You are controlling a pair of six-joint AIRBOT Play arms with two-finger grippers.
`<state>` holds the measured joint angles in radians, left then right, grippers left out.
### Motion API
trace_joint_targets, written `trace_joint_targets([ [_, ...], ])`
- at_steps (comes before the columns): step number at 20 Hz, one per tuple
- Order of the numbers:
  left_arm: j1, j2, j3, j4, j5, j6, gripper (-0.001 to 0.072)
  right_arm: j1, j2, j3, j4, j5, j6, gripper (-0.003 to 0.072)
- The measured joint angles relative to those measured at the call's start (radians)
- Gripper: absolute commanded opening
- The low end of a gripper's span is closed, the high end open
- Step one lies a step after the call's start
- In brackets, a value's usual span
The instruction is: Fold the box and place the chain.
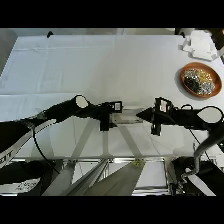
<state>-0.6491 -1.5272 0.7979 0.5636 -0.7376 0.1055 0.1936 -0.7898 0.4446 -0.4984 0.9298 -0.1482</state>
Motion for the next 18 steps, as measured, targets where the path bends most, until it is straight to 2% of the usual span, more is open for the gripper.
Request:
trace_joint_targets([
  [6, 0.0, -0.002, 0.0, 0.002, 0.0, -0.002, 0.0434, 0.0, -0.126, 0.0, 0.096, -0.225, -0.014, 0.002],
  [9, 0.0, -0.002, 0.0, 0.003, 0.0, -0.004, 0.0434, 0.0, -0.21, 0.001, 0.127, -0.287, -0.015, 0.002],
  [13, 0.0, -0.004, 0.0, 0.003, 0.001, -0.005, 0.0434, 0.0, -0.282, 0.001, 0.136, -0.31, -0.014, 0.002],
  [18, 0.0, -0.004, -0.001, 0.006, 0.001, -0.002, 0.0434, -0.001, -0.292, 0.0, 0.128, -0.279, -0.01, 0.002],
])
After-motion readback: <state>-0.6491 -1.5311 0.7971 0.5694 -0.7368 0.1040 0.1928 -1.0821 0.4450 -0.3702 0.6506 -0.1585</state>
